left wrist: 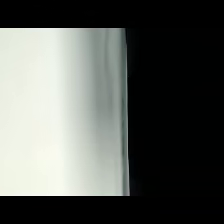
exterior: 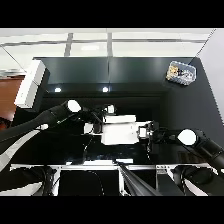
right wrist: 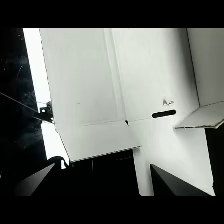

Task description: Fold the box and place the chain.

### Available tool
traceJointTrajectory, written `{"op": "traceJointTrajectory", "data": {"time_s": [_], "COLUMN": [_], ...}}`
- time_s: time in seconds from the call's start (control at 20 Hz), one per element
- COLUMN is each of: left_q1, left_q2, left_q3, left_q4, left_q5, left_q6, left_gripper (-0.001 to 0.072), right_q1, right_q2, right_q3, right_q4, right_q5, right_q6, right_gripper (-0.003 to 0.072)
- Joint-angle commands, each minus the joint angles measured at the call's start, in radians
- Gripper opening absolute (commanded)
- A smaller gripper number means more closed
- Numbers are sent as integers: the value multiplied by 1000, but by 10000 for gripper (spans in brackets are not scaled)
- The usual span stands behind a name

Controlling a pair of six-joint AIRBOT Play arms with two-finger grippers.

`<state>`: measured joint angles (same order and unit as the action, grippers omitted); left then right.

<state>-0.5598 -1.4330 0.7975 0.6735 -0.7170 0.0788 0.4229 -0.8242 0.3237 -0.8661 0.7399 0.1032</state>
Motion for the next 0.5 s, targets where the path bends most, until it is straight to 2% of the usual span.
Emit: {"op": "traceJointTrajectory", "data": {"time_s": [0.0, 0.3, 0.45], "left_q1": [-1, -1, -1], "left_q2": [-8, -7, -7], "left_q3": [0, 0, 0], "left_q4": [3, 3, 3], "left_q5": [-1, -1, -2], "left_q6": [0, 0, 0], "left_gripper": [25, 25, 25], "right_q1": [25, 159, 155], "right_q2": [-24, -89, -91], "right_q3": [-1, -1, 11], "right_q4": [11, 55, 54], "right_q5": [-30, -187, -201], "right_q6": [-36, -31, 31], "right_gripper": [674, 674, 674]}}
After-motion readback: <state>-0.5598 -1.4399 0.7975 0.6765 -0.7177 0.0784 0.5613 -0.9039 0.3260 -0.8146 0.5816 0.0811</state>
